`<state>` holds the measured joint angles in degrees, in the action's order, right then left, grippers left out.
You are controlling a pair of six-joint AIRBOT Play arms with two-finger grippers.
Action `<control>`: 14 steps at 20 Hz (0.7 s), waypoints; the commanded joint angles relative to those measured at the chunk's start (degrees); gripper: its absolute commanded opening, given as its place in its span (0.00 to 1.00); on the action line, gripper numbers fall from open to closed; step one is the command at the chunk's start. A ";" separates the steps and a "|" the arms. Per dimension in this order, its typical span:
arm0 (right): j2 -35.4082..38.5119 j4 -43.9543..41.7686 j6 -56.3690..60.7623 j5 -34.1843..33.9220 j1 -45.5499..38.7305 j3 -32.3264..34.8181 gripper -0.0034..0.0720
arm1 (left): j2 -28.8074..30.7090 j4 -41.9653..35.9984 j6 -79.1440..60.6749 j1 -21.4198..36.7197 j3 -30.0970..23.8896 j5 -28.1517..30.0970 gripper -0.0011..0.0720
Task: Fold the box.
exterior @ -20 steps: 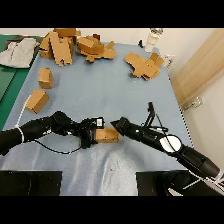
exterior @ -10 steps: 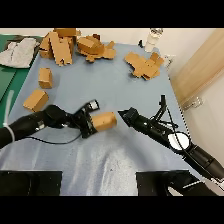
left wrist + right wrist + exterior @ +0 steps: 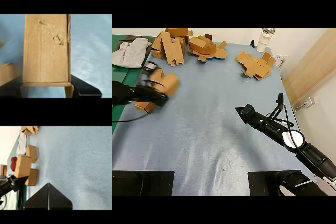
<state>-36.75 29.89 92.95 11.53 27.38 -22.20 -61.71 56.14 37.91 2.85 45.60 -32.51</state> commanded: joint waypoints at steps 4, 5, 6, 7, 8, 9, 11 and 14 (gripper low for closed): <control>0.02 1.01 0.00 0.07 -0.20 -0.04 0.05 | 0.24 5.57 8.11 16.96 1.75 -1.77 0.44; 0.02 1.01 0.00 0.07 -0.20 -0.04 0.05 | 0.22 5.57 8.11 17.00 1.75 -2.05 0.44; 0.00 1.03 0.00 0.07 -0.20 -0.04 0.05 | 0.22 5.57 8.09 16.70 1.75 -2.21 0.44; 0.02 1.18 0.00 0.04 -0.20 -0.04 0.05 | 0.24 5.53 8.09 16.35 1.75 -2.25 0.44; 0.00 1.22 -0.02 0.04 -0.20 -0.04 0.05 | 0.24 5.51 8.09 15.96 1.75 -2.54 0.44; 0.00 1.25 -0.02 0.04 -0.20 -0.04 0.05 | 0.24 5.51 8.09 15.67 1.75 -2.86 0.44; 0.00 1.55 -0.02 0.04 -0.20 -0.04 0.05 | 0.24 5.31 8.09 15.54 1.75 -4.09 0.45; -0.02 1.90 0.00 0.04 -0.20 -0.04 0.05 | 0.26 5.31 8.55 15.56 1.75 -5.05 0.96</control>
<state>-36.75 31.42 92.92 11.57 27.20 -22.20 -61.52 61.39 45.93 18.31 47.33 -36.40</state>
